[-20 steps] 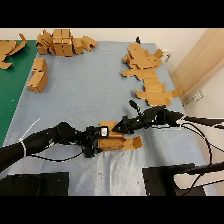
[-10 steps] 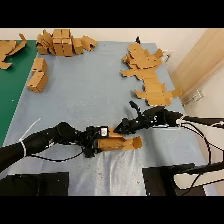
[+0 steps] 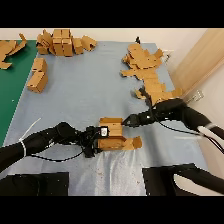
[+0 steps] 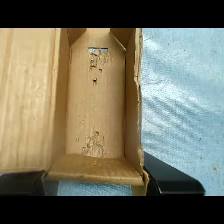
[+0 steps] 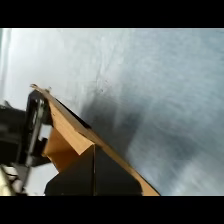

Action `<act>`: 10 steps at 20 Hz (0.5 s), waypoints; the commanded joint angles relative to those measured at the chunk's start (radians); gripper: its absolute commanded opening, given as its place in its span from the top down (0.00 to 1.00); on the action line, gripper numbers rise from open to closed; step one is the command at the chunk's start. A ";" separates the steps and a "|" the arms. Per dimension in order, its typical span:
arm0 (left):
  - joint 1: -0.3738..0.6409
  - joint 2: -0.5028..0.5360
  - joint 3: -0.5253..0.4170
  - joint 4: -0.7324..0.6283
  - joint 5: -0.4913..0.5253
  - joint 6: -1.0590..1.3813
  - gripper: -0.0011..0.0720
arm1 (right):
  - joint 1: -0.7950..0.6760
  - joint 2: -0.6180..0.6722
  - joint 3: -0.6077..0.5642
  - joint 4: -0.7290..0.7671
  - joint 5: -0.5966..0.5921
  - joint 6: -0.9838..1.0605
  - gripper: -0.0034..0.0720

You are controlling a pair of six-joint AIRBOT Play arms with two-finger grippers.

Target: Fold the box.

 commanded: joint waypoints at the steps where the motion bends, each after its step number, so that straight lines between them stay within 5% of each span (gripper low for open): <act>1: 0.000 0.000 0.000 0.000 0.000 0.000 0.49 | 0.044 0.256 -0.014 -0.346 -0.033 0.140 0.96; 5: 0.000 0.000 0.000 0.000 0.000 0.000 0.49 | 0.239 0.468 -0.110 -0.428 -0.109 0.124 0.93; 6: 0.000 0.000 0.000 0.000 0.000 0.000 0.49 | 0.296 0.489 -0.134 -0.443 -0.100 0.124 0.72; 7: 0.000 0.000 0.000 0.000 0.000 0.000 0.49 | 0.350 0.499 -0.152 -0.462 -0.084 0.115 0.63; 9: 0.000 0.000 0.000 0.000 0.000 0.000 0.49 | 0.437 0.491 -0.163 -0.514 -0.021 0.025 0.61; 10: 0.000 0.000 0.000 0.000 0.000 0.000 0.49 | 0.463 0.481 -0.163 -0.567 0.036 -0.006 0.37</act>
